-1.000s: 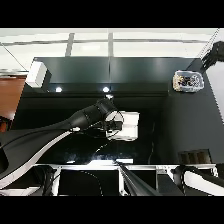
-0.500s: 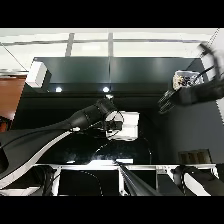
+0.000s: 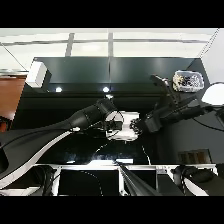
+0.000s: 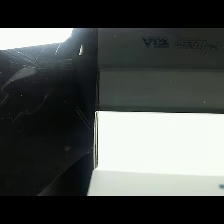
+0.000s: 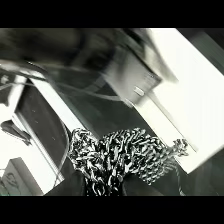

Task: Fold the box and place the chain.

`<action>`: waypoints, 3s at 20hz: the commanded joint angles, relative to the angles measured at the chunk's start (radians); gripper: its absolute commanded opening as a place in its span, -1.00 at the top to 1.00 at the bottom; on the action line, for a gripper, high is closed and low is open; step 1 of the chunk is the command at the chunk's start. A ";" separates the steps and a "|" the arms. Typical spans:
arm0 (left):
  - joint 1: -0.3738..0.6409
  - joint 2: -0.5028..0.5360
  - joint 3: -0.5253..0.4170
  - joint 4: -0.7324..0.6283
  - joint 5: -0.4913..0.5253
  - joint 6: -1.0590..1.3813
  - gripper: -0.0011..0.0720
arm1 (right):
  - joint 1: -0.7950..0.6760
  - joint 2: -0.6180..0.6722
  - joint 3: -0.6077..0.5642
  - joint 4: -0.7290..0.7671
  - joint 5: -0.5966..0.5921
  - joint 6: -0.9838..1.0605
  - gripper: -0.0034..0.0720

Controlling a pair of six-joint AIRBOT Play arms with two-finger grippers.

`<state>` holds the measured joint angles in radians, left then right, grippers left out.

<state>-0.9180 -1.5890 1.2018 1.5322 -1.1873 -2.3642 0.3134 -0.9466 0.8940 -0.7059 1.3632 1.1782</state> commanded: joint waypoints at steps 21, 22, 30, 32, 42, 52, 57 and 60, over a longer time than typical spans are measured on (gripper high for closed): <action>0.000 0.000 0.000 0.000 0.000 0.000 0.91 | 0.087 -0.115 -0.105 -0.119 -0.206 0.063 0.85; 0.000 0.000 0.000 0.000 0.000 0.000 0.91 | 0.087 -0.115 -0.105 -0.119 -0.215 0.064 0.42; 0.000 0.000 0.000 0.000 0.005 0.000 0.91 | -0.123 -0.023 -0.028 -0.219 -0.059 0.064 0.15; 0.000 -0.002 0.000 0.000 0.008 0.000 0.91 | -0.221 0.046 -0.028 -0.273 -0.039 0.064 0.15; 0.003 0.000 0.026 0.002 -0.024 -0.027 -0.21 | -0.314 0.106 -0.036 -0.254 -0.046 0.076 0.15; 0.018 0.292 0.039 0.198 -0.272 0.399 -0.57 | -0.314 0.106 -0.039 -0.256 -0.043 0.084 0.15; 0.312 0.496 -0.155 0.253 -0.241 0.463 -0.57 | -0.314 0.106 -0.039 -0.256 -0.046 0.107 0.15; 0.602 0.572 -0.317 0.084 -0.006 0.404 -0.57 | -0.314 0.106 -0.039 -0.256 -0.035 0.108 0.15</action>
<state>-0.5377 -1.0973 1.0130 1.7397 -1.3613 -1.9484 -0.0002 -0.8413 0.8555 -0.9615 1.3201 1.2800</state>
